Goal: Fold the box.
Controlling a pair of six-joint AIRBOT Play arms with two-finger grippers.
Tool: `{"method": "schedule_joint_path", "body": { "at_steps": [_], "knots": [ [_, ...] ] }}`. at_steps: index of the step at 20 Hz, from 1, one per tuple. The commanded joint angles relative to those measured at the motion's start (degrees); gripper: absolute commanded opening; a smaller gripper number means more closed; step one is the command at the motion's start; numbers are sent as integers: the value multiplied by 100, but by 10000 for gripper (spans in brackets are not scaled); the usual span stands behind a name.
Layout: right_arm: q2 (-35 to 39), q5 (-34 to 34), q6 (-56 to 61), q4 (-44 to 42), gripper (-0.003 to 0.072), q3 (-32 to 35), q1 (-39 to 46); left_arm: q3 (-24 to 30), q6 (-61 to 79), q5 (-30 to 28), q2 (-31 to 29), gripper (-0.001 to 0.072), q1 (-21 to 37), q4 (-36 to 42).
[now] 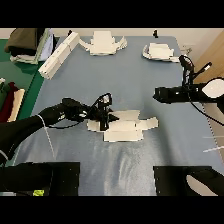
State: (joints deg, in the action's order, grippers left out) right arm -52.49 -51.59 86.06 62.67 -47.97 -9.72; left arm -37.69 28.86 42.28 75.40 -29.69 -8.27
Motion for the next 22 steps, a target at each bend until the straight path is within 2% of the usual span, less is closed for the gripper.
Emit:
{"method": "schedule_joint_path", "body": {
  "at_steps": [1,7,14,18,22],
  "knots": [
    [9,-643,0,24,5,0,-4,-4,-37,-103,-17,14,50,-81],
    [162,-1875,42,162,5,2,-7,-39,26,-382,-50,14,48,-96],
    [162,-1805,-125,153,5,2,-7,-153,-179,-413,-37,14,48,-334],
    [160,-1794,-197,160,5,2,-7,-153,-184,-133,-37,14,37,-337],
    [160,-1792,-319,162,5,2,-7,-153,-184,-111,-37,14,37,-334]
  ]
}}
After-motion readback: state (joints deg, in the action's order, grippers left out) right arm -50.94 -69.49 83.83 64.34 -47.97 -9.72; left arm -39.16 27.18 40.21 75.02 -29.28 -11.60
